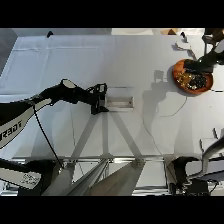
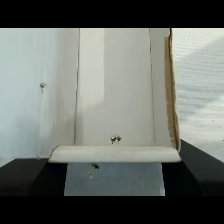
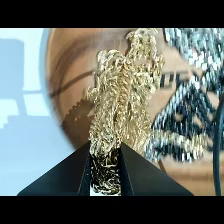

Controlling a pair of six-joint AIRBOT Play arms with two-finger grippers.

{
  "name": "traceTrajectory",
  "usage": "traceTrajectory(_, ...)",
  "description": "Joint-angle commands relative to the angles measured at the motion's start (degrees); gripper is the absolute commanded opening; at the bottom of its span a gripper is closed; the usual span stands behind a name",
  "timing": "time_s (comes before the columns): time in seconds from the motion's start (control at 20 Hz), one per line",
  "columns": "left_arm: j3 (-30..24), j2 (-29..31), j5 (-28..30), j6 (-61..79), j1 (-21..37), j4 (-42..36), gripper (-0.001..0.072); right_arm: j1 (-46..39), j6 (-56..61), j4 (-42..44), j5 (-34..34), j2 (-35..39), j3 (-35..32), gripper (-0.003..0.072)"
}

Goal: Fold the box and place the chain.

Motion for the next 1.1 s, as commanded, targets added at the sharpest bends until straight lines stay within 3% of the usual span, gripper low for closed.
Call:
traceTrajectory(0.0,0.0,0.0,0.0,0.02,0.0,0.02,0.0256,0.33,-0.26,2.56,1.29,7.58,-4.52,0.0007)
traceTrajectory(0.2,0.0,0.02,0.0,0.02,0.0,0.02,0.0256,3.52,-2.21,2.62,-1.33,17.49,-17.7,0.0007)
traceTrajectory(0.35,0.0,0.02,0.0,0.02,0.0,0.02,0.0256,8.9,-3.89,-1.09,-0.76,22.6,-23.19,0.0007)
traceTrajectory(0.75,0.0,0.02,0.0,0.02,0.0,0.02,0.0256,25.14,-3.85,-2.14,2.56,24.79,-24.28,0.0007)
traceTrajectory(1.05,0.0,0.02,0.0,0.02,0.0,0.02,0.0256,32.17,-3.17,-1.88,1.95,24.79,-24.26,0.0009)
